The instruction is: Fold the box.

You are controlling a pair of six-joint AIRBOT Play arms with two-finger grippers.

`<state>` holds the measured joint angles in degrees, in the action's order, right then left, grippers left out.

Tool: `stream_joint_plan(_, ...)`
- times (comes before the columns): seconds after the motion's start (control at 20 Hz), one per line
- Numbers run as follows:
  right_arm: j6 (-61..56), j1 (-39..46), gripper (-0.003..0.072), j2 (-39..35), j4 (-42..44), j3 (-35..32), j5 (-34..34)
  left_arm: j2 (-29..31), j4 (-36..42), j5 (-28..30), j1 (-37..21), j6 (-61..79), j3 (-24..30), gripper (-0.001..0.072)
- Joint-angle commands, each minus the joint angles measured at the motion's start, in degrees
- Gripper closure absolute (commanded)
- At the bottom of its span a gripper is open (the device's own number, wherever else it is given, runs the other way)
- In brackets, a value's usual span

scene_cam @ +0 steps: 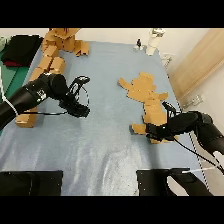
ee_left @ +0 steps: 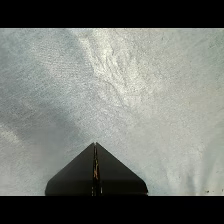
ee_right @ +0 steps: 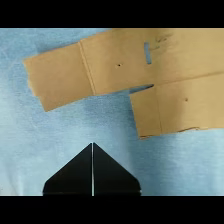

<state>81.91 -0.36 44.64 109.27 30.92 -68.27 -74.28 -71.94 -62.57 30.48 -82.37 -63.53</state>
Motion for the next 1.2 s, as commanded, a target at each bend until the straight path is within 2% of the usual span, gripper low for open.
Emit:
stream_joint_plan(0.0,0.2,0.0,0.0683,0.5,1.0,-0.4,1.0,0.0,0.0,0.0,0.0,0.0,0.0,0.0697)
stream_joint_plan(0.15,0.2,0.0,0.0683,0.5,0.5,-0.4,1.5,0.0,0.0,0.0,0.0,0.0,0.0,0.0697)
stream_joint_plan(0.25,0.1,0.1,0.0679,0.5,-3.8,0.1,1.9,0.0,0.0,0.0,0.0,0.0,0.0,0.0697)
stream_joint_plan(0.3,-0.4,0.3,0.0562,0.8,-7.7,1.0,1.8,0.0,0.0,0.0,0.0,0.0,0.0,0.0698)
stream_joint_plan(0.35,-1.1,0.8,0.0343,1.2,-12.6,2.4,1.4,0.0,0.0,0.0,0.0,0.0,0.0,0.0698)
stream_joint_plan(0.4,-1.1,1.9,0.0281,1.8,-16.9,4.1,0.9,0.0,0.0,0.0,0.0,0.0,0.0,0.0698)
stream_joint_plan(0.6,0.0,11.0,0.028,6.1,-31.2,13.2,-1.9,0.0,0.0,0.0,0.0,0.0,0.0,0.0697)
stream_joint_plan(0.75,2.4,19.0,0.028,10.5,-34.7,18.1,-0.9,0.0,0.0,1.3,0.0,0.0,0.0,0.0697)
stream_joint_plan(0.8,2.8,21.1,0.0272,11.9,-34.4,18.8,-0.3,0.0,0.0,1.8,0.0,0.0,0.0,0.0697)
stream_joint_plan(0.85,3.6,22.8,0.0228,13.6,-33.8,19.3,0.1,0.0,0.0,2.1,0.0,0.0,0.0,0.0697)
stream_joint_plan(1.0,7.4,24.7,0.0228,18.4,-30.8,19.3,0.3,0.0,0.0,2.8,0.0,0.0,0.0,0.0697)
stream_joint_plan(1.15,13.0,24.7,0.0229,21.2,-22.4,20.0,0.7,0.0,0.2,2.9,0.0,0.0,0.0,0.0697)
